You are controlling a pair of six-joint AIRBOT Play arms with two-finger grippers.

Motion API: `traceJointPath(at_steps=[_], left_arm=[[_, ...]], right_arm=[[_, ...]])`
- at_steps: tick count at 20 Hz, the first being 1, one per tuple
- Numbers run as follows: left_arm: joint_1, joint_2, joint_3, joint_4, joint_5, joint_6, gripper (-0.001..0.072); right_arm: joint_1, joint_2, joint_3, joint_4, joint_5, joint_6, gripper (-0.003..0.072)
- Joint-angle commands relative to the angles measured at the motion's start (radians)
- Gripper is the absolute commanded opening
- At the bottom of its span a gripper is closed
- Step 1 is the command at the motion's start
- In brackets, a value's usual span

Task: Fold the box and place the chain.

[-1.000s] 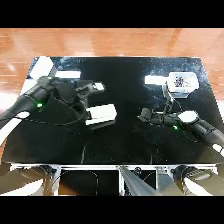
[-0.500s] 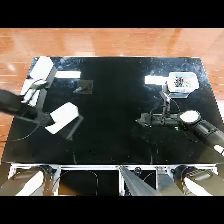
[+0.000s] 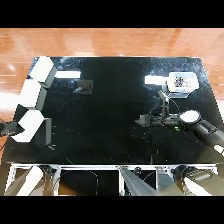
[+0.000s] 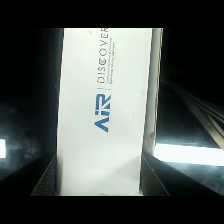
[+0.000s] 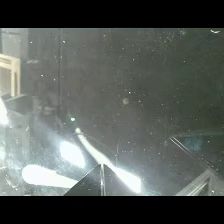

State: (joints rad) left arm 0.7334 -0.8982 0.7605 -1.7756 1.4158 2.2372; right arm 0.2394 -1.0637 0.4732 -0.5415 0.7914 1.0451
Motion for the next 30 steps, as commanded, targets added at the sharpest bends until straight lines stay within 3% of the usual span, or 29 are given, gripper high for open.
traceJointPath(at_steps=[1, 3, 7, 12, 21, 22, 23, 24, 26, 30], left_arm=[[0.111, 0.0, -0.001, -0.035, -0.109, 0.061, 0.0026], [0.114, -0.014, -0.001, -0.051, -0.191, 0.09, 0.0026], [0.114, -0.086, -0.001, -0.036, -0.219, 0.142, 0.0026], [0.114, -0.129, -0.001, -0.021, -0.326, 0.157, 0.0026], [0.114, -0.179, -0.001, -0.066, -0.322, 0.218, 0.0043], [0.113, -0.179, -0.001, -0.065, -0.321, 0.217, 0.022], [0.112, -0.178, -0.001, -0.065, -0.325, 0.217, 0.0517], [0.112, -0.178, 0.0, -0.063, -0.337, 0.204, 0.0621], [0.112, -0.178, 0.002, -0.061, -0.37, 0.127, 0.0621], [0.107, -0.176, 0.084, -0.101, -0.321, -0.003, 0.0614]], right_arm=[[0.0, 0.001, 0.0, 0.024, 0.001, -0.002, 0.0034], [0.0, 0.001, 0.0, 0.034, 0.001, -0.002, 0.0034], [0.0, 0.001, 0.0, 0.044, 0.0, 0.006, 0.0034], [0.0, 0.001, 0.0, 0.044, -0.008, 0.053, 0.0034], [0.0, 0.001, 0.0, 0.044, -0.01, 0.081, 0.0034], [0.0, 0.001, 0.0, 0.043, -0.009, 0.081, 0.0034], [0.0, 0.001, 0.0, 0.043, -0.009, 0.081, 0.0034], [0.0, 0.001, 0.0, 0.043, -0.009, 0.081, 0.0034], [0.0, 0.001, 0.0, 0.044, -0.019, 0.081, 0.0034], [-0.001, 0.001, 0.031, -0.016, -0.007, 0.079, 0.0034]])
